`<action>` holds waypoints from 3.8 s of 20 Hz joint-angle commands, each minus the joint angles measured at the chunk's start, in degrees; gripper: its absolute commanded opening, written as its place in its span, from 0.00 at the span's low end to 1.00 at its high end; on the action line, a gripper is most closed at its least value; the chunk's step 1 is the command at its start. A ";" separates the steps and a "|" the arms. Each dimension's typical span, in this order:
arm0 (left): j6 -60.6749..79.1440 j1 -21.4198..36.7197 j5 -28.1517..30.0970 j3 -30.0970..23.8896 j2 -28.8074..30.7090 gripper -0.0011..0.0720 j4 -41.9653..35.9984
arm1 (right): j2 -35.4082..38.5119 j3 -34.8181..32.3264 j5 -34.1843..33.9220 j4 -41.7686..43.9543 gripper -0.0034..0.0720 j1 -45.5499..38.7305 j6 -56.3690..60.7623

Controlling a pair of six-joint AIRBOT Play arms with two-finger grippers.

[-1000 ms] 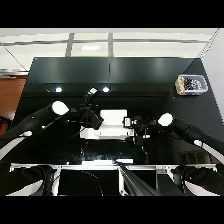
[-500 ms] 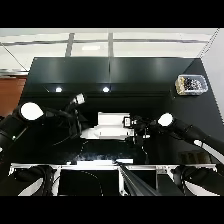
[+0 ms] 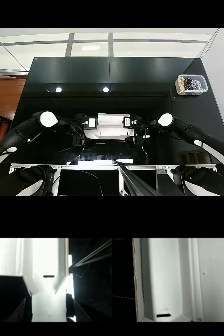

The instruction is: Fold the box and place the chain.

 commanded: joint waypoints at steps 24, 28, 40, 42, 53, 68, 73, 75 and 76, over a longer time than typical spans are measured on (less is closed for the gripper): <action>1.90 -5.05 8.48 -0.24 -6.10 0.39 -19.26 | 0.00 0.00 0.02 -0.02 0.22 0.00 0.02; 1.25 -4.83 7.89 -0.04 -4.92 0.19 -16.35 | 0.00 0.00 0.02 -0.02 0.22 0.00 0.02; -64.92 29.35 -9.99 -0.98 11.41 0.05 4.76 | 0.02 0.00 0.00 -0.02 0.22 0.00 0.02; -66.25 30.16 -12.90 -3.06 7.21 0.05 4.04 | 0.02 0.00 0.02 -0.02 0.22 0.00 0.02; -56.48 21.79 -10.82 -4.76 -16.50 0.05 -23.47 | 0.00 0.00 0.02 -0.02 0.22 0.00 0.02; -46.86 19.37 -14.91 -0.98 -9.11 0.90 -25.40 | 0.00 0.00 0.02 -0.02 0.22 0.00 0.02; -52.06 10.03 -8.59 2.01 -9.11 0.86 -22.38 | 0.00 0.00 0.02 -0.04 0.22 0.00 0.02; -56.94 7.30 -7.43 3.98 -9.11 0.86 -18.40 | 0.00 0.00 0.02 -0.04 0.22 0.02 0.02; -59.67 6.23 -7.23 4.90 -9.11 0.85 -16.46 | 0.00 0.00 0.02 -0.02 0.22 0.00 0.02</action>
